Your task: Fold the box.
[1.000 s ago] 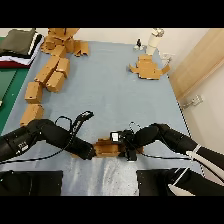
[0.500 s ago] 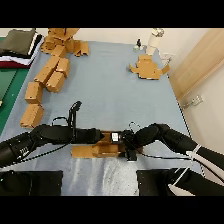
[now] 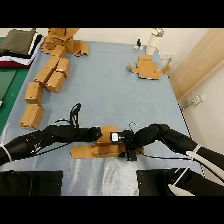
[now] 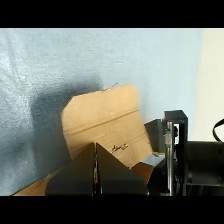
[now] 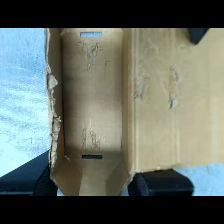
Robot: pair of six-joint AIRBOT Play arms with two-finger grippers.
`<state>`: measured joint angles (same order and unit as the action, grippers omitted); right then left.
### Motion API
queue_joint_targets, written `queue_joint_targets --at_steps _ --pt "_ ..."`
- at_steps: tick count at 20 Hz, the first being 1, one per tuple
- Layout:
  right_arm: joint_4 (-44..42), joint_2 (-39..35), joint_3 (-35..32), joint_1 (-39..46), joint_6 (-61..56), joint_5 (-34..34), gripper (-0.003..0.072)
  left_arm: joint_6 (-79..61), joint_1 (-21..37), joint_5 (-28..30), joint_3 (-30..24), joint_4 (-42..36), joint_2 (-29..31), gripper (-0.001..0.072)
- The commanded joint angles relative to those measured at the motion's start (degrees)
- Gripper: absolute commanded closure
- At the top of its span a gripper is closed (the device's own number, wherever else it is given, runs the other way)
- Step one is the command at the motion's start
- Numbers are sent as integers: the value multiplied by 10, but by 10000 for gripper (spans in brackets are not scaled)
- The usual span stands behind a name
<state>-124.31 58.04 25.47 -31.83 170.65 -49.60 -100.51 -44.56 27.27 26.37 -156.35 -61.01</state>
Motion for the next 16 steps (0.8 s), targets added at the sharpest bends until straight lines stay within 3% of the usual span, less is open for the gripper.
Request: queue_joint_targets --at_steps 1,12,16 --pt "0 0 0 -1 0 1 188 -5 -1 -4 0 0 -10 698" --pt "7 0 0 0 0 0 188 -27 -1 8 1 8 -47 698" --pt "7 0 0 0 0 0 188 -123 26 58 45 13 -45 698"
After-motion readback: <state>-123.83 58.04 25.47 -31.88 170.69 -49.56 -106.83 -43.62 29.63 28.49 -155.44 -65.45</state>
